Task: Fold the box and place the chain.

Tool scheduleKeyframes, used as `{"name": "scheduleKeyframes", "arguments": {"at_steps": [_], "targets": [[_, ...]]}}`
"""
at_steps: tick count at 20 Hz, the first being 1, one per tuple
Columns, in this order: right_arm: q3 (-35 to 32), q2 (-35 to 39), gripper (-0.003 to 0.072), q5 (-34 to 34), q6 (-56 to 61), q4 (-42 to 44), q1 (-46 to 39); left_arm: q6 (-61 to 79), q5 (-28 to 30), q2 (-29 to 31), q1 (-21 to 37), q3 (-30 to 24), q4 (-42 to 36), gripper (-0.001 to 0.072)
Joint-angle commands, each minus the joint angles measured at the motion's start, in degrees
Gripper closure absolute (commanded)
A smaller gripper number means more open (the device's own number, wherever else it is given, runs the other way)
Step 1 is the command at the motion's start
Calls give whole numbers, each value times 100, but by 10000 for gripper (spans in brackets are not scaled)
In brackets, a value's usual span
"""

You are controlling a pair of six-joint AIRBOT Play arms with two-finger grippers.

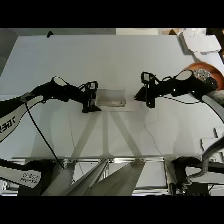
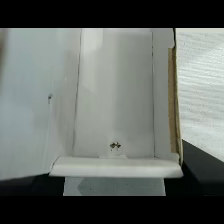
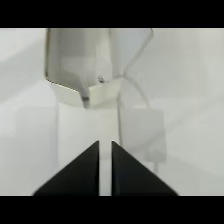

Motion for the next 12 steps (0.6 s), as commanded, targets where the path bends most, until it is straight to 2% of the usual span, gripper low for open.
{"name": "scheduleKeyframes", "arguments": {"at_steps": [1, 3, 6, 9, 12], "targets": [[0, 280, 673, 671, 396, 802, -63, -2, 0, 2, 0, 0, -2, 452], [0, 284, 678, 695, 1152, 1099, 90, -2, 2, 2, 0, 0, -2, 452], [0, 282, 679, 603, 1508, 916, 544, -2, 2, 2, 0, 0, -2, 452], [0, 278, 680, -304, 1556, 1456, 905, -2, 2, 2, 0, 0, -4, 452], [2, 55, 680, -1320, 1528, 2538, 894, -2, 0, 2, 0, 0, -4, 452]]}}
